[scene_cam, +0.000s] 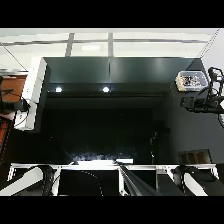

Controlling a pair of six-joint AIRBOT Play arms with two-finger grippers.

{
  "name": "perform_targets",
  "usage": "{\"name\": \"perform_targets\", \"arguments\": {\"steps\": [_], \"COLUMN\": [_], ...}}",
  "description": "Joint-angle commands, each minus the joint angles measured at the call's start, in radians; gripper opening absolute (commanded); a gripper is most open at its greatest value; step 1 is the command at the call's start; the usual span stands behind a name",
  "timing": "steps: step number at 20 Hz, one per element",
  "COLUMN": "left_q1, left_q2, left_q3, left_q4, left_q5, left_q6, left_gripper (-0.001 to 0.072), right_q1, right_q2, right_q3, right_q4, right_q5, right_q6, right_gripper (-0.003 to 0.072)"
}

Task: Fold the box and place the chain.

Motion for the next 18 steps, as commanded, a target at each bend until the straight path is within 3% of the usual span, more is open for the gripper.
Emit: {"name": "perform_targets", "arguments": {"steps": [1,3,4,6,8,10,13,15,16,18], "left_q1": [-0.006,-0.008,-0.008,-0.019,-0.073,-0.193,-0.460,-0.630,-0.681,-0.725], "left_q2": [0.000,0.011,0.021,0.061,0.134,0.231,0.388,0.459,0.475,0.487], "left_q3": [0.109,0.205,0.250,0.299,0.288,0.222,0.025,-0.129,-0.185,-0.246], "left_q4": [-0.008,-0.063,-0.144,-0.327,-0.406,-0.405,-0.399,-0.373,-0.375,-0.374], "left_q5": [-0.148,-0.263,-0.301,-0.345,-0.314,-0.245,-0.051,0.140,0.212,0.259], "left_q6": [-0.003,-0.049,-0.086,-0.073,-0.069,-0.057,0.039,0.040,0.040,0.040], "left_gripper": [0.0716,0.0669,0.0507,0.0022,0.0020,0.0020,0.0021,0.0021,0.0022,0.0023], "right_q1": [-0.001,0.000,-0.001,-0.001,-0.001,0.000,-0.001,-0.001,-0.001,-0.001], "right_q2": [0.001,0.006,0.019,0.082,0.178,0.288,0.409,0.407,0.404,0.404], "right_q3": [0.003,0.035,0.066,0.103,0.100,0.044,-0.135,-0.233,-0.267,-0.286], "right_q4": [0.005,0.002,-0.019,-0.080,-0.063,0.039,0.096,0.101,0.100,0.100], "right_q5": [0.005,0.050,0.092,0.136,0.121,0.001,-0.202,-0.265,-0.283,-0.249], "right_q6": [-0.037,-0.110,-0.140,-0.146,-0.144,-0.220,-0.301,-0.300,-0.300,-0.300], "right_gripper": [0.0007,0.0006,0.0006,0.0006,0.0006,0.0005,0.0005,0.0006,0.0007,0.0008]}}
